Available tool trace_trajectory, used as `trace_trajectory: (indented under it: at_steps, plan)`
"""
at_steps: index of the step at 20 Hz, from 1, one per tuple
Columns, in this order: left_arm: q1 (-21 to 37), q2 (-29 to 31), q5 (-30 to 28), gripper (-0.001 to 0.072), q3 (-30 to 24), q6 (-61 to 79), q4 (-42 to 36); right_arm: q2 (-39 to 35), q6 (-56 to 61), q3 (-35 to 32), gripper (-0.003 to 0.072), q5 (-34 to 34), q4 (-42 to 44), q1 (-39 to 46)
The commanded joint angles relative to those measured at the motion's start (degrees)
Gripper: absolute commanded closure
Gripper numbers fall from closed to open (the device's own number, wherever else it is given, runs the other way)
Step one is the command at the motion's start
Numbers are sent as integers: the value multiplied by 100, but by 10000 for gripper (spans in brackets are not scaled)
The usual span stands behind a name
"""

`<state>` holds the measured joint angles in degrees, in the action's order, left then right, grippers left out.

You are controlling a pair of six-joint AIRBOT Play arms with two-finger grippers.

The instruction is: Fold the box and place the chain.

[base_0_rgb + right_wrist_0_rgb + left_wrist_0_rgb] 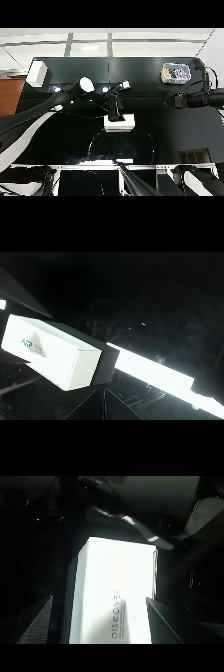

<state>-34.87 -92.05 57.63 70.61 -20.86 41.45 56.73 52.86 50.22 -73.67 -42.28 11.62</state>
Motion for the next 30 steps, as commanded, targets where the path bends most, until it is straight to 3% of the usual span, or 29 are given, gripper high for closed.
trace_trajectory:
  at_steps: [1,13,18,24,27,28,29,30]
  plan:
    - [-133,-201,68,4,103,-57,-101,-4,-173,4,673,63,-2,7]
    - [-334,-201,584,4,229,-428,621,-4,-214,4,673,70,0,7]
    - [-730,-201,669,4,575,-953,1878,-4,-212,4,673,66,0,7]
    - [-1237,-216,811,5,588,-1858,3543,-4,-210,4,673,68,0,7]
    - [-1366,-260,734,16,590,-1969,3759,-4,-210,4,673,66,2,7]
    - [-1397,-260,699,84,595,-1963,3759,-4,-208,4,673,63,2,7]
    - [-1416,-260,697,254,643,-1963,3757,-4,-208,4,673,63,2,7]
    - [-1414,-256,763,355,748,-1980,3759,-7,-208,4,673,63,2,7]
